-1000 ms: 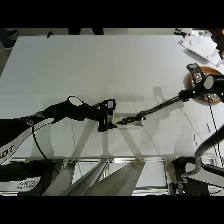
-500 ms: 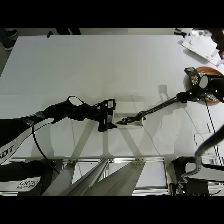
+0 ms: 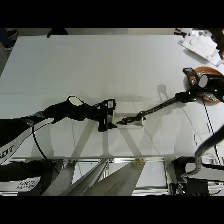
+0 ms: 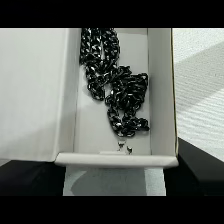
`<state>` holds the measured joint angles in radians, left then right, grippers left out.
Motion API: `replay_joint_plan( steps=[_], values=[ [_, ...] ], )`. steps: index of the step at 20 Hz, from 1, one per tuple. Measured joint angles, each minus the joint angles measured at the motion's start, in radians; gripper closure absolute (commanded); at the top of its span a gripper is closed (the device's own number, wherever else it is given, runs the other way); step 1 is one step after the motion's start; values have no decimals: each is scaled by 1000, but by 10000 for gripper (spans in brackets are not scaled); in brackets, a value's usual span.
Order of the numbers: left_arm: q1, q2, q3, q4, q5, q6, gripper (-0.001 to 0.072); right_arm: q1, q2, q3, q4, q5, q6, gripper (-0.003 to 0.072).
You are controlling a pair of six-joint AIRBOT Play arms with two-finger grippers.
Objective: Fold the box and place the chain.
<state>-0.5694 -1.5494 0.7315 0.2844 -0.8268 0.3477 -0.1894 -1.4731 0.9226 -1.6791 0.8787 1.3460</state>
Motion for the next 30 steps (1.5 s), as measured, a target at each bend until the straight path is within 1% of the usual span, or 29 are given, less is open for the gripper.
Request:
replay_joint_plan(
  steps=[2, 3, 5, 10, 14, 15, 16, 17, 18, 19, 20, 21, 22, 24, 28, 30],
  values=[
    [0, 0, 0, 0, 0, 0, 437, 0, 9, -1, -2, -11, -5, 403],
    [0, 0, 0, 0, 0, 0, 437, -1, 14, -2, -1, -14, -8, 371],
    [0, 0, 0, 0, 0, 0, 437, -11, 24, -2, 5, -35, -11, 278],
    [0, 0, 0, 0, 0, 0, 437, -54, 34, 0, 104, -39, -83, 278],
    [0, 0, 0, 0, 0, 0, 437, -73, 17, 1, 171, -48, -129, 290],
    [0, 0, 0, 0, 0, 0, 437, -74, 12, 1, 177, -49, -137, 343],
    [0, 0, 0, 0, 0, 0, 437, -76, 7, 2, 186, -47, -141, 416],
    [0, 0, 0, 0, 0, 0, 437, -77, 3, 1, 197, -47, -143, 444],
    [0, 0, 0, 0, 0, 0, 437, -77, -2, 1, 205, -76, -150, 480],
    [0, 0, 0, 0, 0, -1, 438, -77, -4, 0, 206, -84, -154, 530],
    [0, 0, 0, 0, 1, 0, 437, -78, -5, 0, 207, -82, -159, 536],
    [0, 0, 0, -1, 0, 0, 437, -78, -6, 0, 210, -81, -166, 599],
    [0, 0, 0, -1, 0, 0, 437, -78, -6, 0, 212, -78, -168, 635],
    [0, 0, 0, -2, 0, 0, 437, -78, -5, 0, 214, -73, -171, 665],
    [0, 0, 0, -3, 0, 0, 437, -78, 14, -2, 220, -41, -176, 664],
    [0, 0, 0, -3, 0, 0, 437, -78, 38, 0, 220, -46, -176, 664]
  ],
)
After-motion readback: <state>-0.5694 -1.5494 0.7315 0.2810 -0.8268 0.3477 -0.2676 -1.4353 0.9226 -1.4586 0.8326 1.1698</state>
